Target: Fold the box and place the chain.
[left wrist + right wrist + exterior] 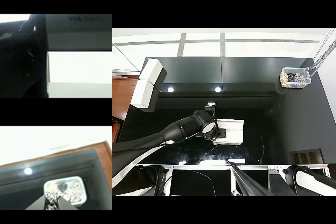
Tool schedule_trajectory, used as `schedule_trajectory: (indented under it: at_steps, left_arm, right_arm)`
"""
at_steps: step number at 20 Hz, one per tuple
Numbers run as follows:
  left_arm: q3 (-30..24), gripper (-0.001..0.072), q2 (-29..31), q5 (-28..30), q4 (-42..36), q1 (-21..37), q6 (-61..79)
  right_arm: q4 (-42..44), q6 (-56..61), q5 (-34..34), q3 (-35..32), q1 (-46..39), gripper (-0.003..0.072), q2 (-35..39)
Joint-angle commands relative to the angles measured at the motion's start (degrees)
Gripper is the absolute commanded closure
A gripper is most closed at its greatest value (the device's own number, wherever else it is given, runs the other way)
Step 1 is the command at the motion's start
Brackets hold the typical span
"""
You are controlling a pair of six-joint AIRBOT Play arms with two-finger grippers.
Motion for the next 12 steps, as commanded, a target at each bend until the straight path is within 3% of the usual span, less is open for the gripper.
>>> schedule_trajectory:
  at_steps: [1,6,12]
  left_arm:
    - [0.0,0.0677,0.02,0.02,0.0,0.02,0.02]
    - [0.0,0.0677,0.02,0.02,0.0,0.02,0.02]
    - [0.0,0.0677,0.02,0.02,0.0,0.02,0.02]
  right_arm:
    - [3.08,-1.77,4.15,-3.37,1.97,0.0637,10.1]
    - [11.74,-4.02,9.97,-11.69,4.07,0.0637,19.63]
    - [25.35,-8.92,18.14,-27.3,10.19,0.0637,23.58]
